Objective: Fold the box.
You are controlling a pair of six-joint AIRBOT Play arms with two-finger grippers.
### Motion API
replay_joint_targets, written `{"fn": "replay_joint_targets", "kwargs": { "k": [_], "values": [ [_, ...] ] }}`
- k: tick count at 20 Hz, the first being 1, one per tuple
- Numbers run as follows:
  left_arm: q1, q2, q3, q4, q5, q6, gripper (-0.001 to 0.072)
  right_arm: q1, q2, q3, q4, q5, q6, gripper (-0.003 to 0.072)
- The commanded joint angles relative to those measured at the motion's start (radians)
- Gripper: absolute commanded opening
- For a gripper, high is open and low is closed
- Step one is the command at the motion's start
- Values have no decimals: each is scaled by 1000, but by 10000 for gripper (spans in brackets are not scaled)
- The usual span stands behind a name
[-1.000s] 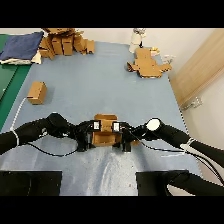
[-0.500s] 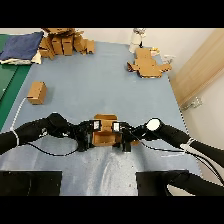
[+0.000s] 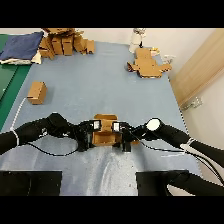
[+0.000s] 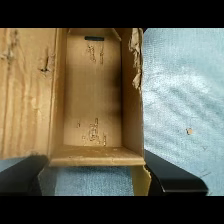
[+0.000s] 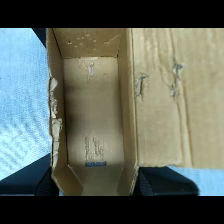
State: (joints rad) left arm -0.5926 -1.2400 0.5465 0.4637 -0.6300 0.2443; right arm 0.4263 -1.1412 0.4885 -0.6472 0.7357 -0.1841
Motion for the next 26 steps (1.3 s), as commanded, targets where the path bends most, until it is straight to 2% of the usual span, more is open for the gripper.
{"fn": "replay_joint_targets", "kwargs": {
  "k": [1, 9, 10, 11, 26],
  "values": [
    [1, 0, 1, 1, 3, 0, 596, -1, 1, 0, 0, -3, 0, 562],
    [1, 0, 1, 1, 2, -2, 596, -1, 1, 0, -11, -3, 11, 572],
    [1, -1, 1, 1, 3, -2, 595, -1, 1, 0, -12, -4, 24, 630],
    [1, -1, 1, 1, 3, -2, 595, 0, 2, 0, -11, -4, 31, 720],
    [0, 0, 1, 1, 0, -2, 594, 0, 51, 0, -31, 0, 190, 720]
  ]
}}
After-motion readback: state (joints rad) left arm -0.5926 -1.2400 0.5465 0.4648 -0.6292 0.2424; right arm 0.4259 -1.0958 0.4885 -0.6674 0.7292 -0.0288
